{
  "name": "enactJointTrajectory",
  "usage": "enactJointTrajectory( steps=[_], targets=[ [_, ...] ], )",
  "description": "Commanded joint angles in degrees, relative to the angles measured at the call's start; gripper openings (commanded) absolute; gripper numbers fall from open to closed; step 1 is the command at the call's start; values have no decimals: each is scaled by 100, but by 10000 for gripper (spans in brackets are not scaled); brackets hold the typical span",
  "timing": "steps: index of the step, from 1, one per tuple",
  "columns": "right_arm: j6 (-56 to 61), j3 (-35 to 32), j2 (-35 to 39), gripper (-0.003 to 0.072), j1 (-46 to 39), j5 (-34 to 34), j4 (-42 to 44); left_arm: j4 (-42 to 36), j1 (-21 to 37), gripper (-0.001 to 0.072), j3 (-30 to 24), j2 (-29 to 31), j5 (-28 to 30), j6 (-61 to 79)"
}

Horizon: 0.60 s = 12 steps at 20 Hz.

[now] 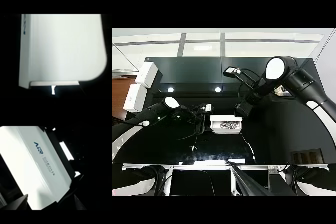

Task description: Fold the box and place the chain.

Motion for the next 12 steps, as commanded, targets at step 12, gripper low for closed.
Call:
enactJointTrajectory(
  steps=[12],
  targets=[
    [-249, -778, -199, 698, -44, -487, 227, 0, 0, 351, 2, -4, 2, 0]
  ],
)
